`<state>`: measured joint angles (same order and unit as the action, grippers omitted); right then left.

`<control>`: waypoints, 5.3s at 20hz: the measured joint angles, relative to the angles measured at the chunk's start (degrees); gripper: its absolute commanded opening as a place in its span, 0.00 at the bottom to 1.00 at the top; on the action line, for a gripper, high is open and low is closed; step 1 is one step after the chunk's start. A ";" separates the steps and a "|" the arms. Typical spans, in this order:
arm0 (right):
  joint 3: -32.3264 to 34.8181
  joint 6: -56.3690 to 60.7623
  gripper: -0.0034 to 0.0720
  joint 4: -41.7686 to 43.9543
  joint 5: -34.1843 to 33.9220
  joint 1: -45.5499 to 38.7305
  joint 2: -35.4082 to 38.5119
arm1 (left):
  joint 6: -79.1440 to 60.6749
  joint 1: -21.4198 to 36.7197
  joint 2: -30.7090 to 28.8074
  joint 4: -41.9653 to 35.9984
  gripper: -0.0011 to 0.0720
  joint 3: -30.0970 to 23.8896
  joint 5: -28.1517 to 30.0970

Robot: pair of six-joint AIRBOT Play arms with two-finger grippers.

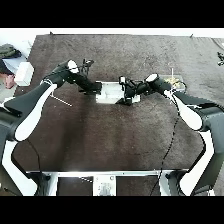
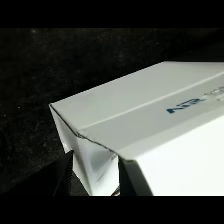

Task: Fold the box and place the chain.

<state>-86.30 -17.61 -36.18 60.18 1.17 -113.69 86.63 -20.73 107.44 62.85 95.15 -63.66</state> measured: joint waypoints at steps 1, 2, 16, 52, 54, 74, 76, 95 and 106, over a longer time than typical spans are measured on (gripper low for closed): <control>0.00 0.00 0.62 0.00 0.00 0.00 0.00 | 1.18 -0.42 0.00 1.36 0.44 0.13 0.00; 0.00 0.00 0.62 0.00 0.00 0.00 0.00 | 2.51 -0.79 0.00 2.64 0.44 0.26 0.00; 0.00 0.00 0.62 0.00 0.00 0.00 0.00 | 18.47 -5.62 7.30 17.18 0.44 14.12 -9.01; 0.00 -0.02 0.62 0.02 0.02 0.09 -0.04 | 32.92 -8.76 11.76 30.03 0.53 19.82 -16.20; 0.00 -0.02 0.62 -0.02 0.02 0.07 -0.04 | 30.88 -8.74 11.76 29.77 0.53 19.80 -16.09; 0.00 -0.02 0.62 -0.02 0.00 0.07 -0.04 | -20.90 0.72 -3.65 11.91 0.53 20.50 -17.62; 0.00 -0.02 0.62 -0.02 0.00 0.07 -0.04 | -29.75 5.09 -3.85 4.72 0.52 19.89 -18.56; 0.00 -0.02 0.62 -0.02 -0.02 0.07 -0.04 | -82.66 17.38 4.24 -27.17 1.00 3.63 -13.40; 0.00 -0.02 0.62 -0.02 -0.02 0.07 -0.04 | -107.89 14.86 9.70 -30.29 1.00 -1.18 -13.79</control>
<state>-86.30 -17.63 -36.21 60.16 1.23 -113.73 -21.26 -5.87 117.14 32.56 93.97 -77.45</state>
